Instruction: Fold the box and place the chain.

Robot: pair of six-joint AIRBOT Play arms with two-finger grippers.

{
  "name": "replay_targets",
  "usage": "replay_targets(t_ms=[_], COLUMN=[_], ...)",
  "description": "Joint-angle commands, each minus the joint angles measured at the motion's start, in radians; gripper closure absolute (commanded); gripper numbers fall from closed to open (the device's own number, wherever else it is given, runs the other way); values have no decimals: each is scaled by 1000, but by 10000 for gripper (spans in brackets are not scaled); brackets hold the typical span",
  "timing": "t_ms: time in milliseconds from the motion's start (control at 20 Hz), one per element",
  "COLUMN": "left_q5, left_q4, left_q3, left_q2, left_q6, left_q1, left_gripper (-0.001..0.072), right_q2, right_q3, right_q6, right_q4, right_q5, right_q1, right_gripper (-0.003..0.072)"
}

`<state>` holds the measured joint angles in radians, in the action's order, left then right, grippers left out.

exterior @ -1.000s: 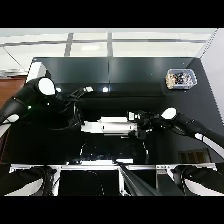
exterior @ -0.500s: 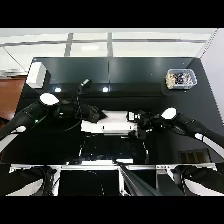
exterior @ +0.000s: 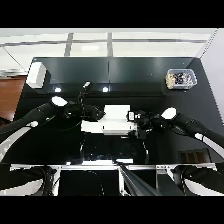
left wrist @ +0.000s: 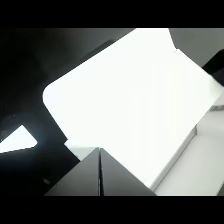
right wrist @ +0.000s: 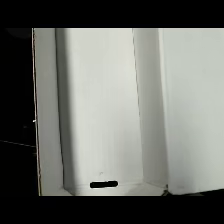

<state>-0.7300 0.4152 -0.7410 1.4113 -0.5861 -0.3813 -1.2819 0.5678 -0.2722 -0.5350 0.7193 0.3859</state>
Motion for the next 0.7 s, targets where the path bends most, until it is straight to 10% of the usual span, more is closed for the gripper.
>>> replay_targets(t_ms=[0,300,650], left_q5=[-131,-346,-355], left_q4=[175,377,396], left_q3=[-52,-227,28], left_q2=[15,-159,-454], left_q6=[2,-149,48], left_q1=[39,178,223], left_gripper=[683,685,684], right_q2=[0,0,0], right_q3=[0,0,0], right_q6=[-1,0,0], right_q4=[-1,0,0], right_q5=[-1,-2,-2], right_q1=[-1,-1,-1], right_gripper=[673,673,673])
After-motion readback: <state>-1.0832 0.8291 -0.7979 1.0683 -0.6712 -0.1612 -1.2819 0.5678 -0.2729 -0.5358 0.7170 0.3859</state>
